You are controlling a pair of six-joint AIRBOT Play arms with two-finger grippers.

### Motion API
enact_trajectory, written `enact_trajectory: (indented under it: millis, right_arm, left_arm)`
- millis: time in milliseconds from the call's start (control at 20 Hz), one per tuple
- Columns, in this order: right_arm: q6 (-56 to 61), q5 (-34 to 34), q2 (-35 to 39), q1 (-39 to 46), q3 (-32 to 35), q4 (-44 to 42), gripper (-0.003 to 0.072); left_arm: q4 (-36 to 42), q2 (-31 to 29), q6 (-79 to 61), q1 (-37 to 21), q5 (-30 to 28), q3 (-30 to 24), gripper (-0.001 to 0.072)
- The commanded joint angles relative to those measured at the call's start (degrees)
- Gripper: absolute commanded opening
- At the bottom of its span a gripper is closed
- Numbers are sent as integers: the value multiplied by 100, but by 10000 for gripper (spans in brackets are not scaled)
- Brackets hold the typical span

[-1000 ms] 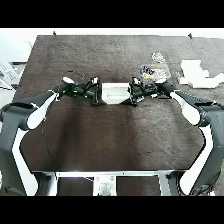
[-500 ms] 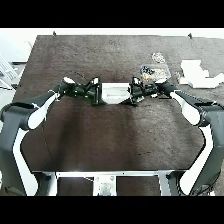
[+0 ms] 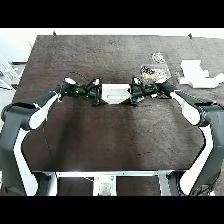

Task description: Fold the box and place the chain.

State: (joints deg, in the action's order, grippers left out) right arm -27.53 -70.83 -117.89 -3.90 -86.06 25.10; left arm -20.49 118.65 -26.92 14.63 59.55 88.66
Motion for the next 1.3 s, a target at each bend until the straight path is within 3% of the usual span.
enact_trajectory:
  millis: [0, 1250]
  right_arm:
    - [2, 2, -2, 4, -2, -4, 580]
    - [2, 2, -2, 2, -2, -4, 580]
  left_arm:
    - [-11, 7, -11, 2, -57, 7, 351]
    - [31, 4, -13, 2, -201, 7, 351]
